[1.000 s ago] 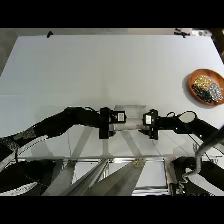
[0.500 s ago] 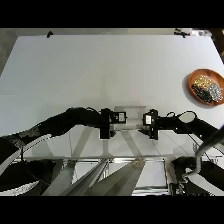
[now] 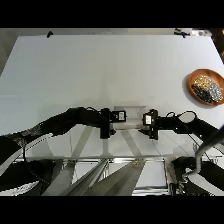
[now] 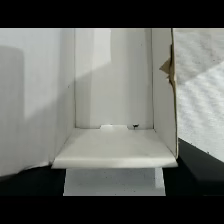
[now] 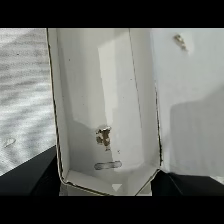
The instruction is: Fold the box and place the chain.
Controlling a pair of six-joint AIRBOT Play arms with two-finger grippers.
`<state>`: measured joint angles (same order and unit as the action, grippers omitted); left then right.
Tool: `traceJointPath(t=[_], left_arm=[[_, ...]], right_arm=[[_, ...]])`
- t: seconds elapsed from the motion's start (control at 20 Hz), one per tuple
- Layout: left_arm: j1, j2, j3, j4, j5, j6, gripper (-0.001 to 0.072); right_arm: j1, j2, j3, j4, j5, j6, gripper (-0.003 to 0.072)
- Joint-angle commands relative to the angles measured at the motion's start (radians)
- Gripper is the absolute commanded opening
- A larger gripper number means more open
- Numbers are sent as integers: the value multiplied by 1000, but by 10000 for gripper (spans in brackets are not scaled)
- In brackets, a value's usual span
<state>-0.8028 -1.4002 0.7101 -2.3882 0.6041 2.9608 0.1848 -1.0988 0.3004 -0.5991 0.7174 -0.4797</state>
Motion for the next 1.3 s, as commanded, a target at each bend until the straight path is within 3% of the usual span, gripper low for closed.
traceJointPath(t=[0.0,1.2,1.25], left_arm=[[-8,-1,-1,2,1,-2,277],[-9,-1,-1,6,5,-2,276],[-10,-1,-1,6,5,-2,276]], right_arm=[[1,0,0,0,0,0,415],[1,0,0,12,23,46,402],[1,0,0,12,25,47,432]])
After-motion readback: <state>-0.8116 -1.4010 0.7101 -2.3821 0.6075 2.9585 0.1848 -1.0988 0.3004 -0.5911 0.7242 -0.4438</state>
